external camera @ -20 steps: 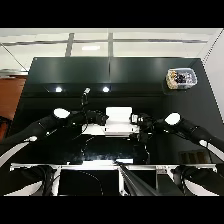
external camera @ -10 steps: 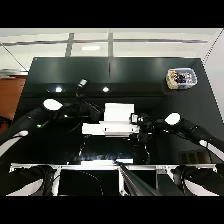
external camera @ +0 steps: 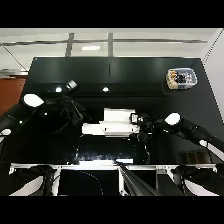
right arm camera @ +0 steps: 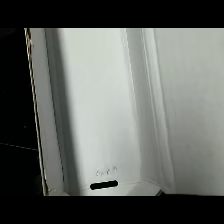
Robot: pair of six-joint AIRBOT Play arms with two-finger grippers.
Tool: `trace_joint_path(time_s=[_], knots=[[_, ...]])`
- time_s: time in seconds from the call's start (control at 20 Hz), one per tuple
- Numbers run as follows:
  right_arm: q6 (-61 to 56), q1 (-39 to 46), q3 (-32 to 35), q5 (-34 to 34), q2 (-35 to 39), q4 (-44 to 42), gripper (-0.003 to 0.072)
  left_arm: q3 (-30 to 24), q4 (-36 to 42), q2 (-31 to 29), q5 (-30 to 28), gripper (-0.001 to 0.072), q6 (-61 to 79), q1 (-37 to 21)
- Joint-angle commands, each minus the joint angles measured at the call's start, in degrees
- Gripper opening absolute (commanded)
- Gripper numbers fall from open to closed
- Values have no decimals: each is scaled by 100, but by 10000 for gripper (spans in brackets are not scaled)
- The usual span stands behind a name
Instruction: Fold the box and place the chain.
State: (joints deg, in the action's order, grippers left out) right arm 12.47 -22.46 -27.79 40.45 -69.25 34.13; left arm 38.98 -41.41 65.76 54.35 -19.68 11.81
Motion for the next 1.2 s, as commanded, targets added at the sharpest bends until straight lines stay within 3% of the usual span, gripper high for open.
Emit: trace_joint_path(time_s=[0.0,0.2,0.55,0.9,1.1,1.15], knots=[[7,-4,2,2,0,0,467,4,-308,59,219,693,1547,501],[7,-4,2,2,0,0,467,-59,63,557,-160,694,1722,728],[2,-4,2,0,0,0,467,-321,564,970,-166,688,3038,741],[2,-4,2,0,0,0,467,-310,931,977,-588,687,3230,918],[0,-4,2,-2,0,0,468,-310,933,977,-415,685,3235,1128],[0,-4,2,-2,0,0,467,-310,953,977,-302,645,3233,1182]])
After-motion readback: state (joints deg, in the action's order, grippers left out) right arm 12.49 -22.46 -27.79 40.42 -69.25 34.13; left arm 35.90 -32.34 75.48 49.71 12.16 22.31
